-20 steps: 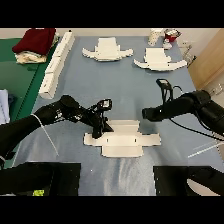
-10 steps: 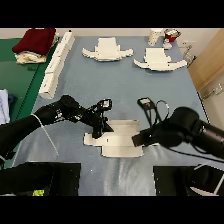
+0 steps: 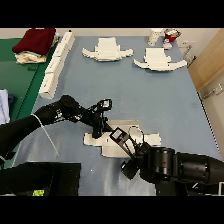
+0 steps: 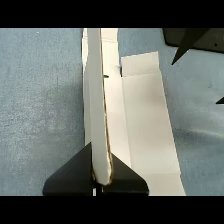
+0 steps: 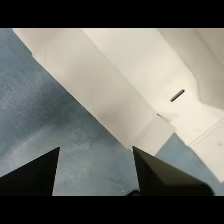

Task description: Fold the box.

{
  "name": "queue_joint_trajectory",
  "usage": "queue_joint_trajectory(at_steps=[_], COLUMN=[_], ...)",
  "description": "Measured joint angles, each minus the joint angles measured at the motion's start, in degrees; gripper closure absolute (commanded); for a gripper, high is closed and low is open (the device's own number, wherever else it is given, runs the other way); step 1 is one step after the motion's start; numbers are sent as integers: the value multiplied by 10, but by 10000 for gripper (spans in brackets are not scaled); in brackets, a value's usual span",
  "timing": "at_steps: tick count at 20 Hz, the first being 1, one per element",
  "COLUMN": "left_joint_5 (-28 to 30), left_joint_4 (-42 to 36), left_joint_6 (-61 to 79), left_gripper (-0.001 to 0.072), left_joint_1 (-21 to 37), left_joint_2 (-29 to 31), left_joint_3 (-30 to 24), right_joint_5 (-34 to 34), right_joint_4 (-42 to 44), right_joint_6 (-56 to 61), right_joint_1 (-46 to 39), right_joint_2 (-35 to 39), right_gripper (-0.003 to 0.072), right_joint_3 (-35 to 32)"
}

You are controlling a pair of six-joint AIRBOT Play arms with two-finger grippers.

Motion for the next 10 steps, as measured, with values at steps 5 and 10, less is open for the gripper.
queue_joint_trajectory(at_steps=[5, 10], left_joint_5=[0, 0], left_joint_4=[0, 0], left_joint_6=[0, 0], left_gripper=[695, 695], left_joint_1=[0, 0], left_joint_2=[0, 0], left_joint_3=[0, 0], right_joint_5=[10, 34], right_joint_4=[-31, -83], right_joint_6=[-74, -96], right_joint_1=[11, 0], right_joint_2=[-62, -83], right_gripper=[-26, -34], right_joint_3=[-5, -15])
